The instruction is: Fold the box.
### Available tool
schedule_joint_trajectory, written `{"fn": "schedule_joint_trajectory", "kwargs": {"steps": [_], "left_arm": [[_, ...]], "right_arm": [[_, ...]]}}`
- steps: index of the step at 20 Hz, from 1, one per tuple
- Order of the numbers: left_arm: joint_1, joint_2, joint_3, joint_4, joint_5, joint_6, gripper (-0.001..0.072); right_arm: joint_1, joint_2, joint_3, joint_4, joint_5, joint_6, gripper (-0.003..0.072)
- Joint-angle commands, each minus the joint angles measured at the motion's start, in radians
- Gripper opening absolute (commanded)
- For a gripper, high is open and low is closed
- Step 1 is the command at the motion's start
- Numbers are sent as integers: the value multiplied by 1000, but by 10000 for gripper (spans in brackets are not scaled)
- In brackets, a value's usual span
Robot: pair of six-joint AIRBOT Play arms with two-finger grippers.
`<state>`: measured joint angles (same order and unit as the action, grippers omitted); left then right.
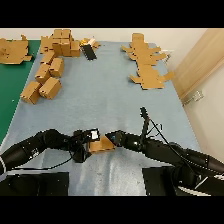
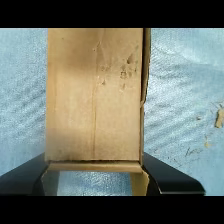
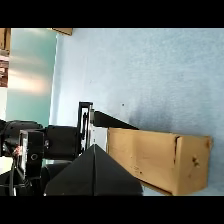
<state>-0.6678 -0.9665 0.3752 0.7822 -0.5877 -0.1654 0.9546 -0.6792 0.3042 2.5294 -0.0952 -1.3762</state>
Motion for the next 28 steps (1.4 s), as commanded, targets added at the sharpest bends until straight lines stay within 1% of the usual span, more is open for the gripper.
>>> {"fn": "schedule_joint_trajectory", "kwargs": {"steps": [1, 4, 7, 9, 10, 13, 15, 17, 18, 22, 25, 28], "left_arm": [[0, 0, 0, -5, 32, 0, 424], [0, 0, 0, -13, 34, 0, 424], [0, 0, 2, -53, 43, -9, 423], [3, 3, 24, -52, 46, -100, 423], [3, 6, 40, -44, 47, -161, 423], [10, 11, 82, -7, 68, -243, 424], [57, 11, 98, 37, 82, -304, 424], [147, 10, 104, 87, 84, -378, 424], [209, 10, 106, 117, 84, -420, 424], [498, 10, 106, 246, 72, -538, 424], [708, 11, 108, 274, 50, -539, 424], [891, 10, 128, 274, 29, -539, 424]], "right_arm": [[-3, 1, 0, 7, 0, 16, 2], [-4, 1, 0, 7, 0, 18, 2], [-4, -1, 0, 6, 1, 32, 2], [-4, -1, 0, 6, 1, 34, 2], [-4, -1, 0, 6, 5, 35, 2], [-10, -1, 0, 6, 23, 35, 2], [-24, 2, 0, 6, 27, 34, 2], [-41, 22, 0, 6, 62, 34, 2], [-56, 41, 0, 6, 78, 34, 2], [-144, 163, 0, -22, 106, 33, 2], [-209, 255, 0, -48, 104, 33, 2], [-251, 301, 0, -55, 87, 33, 2]]}}
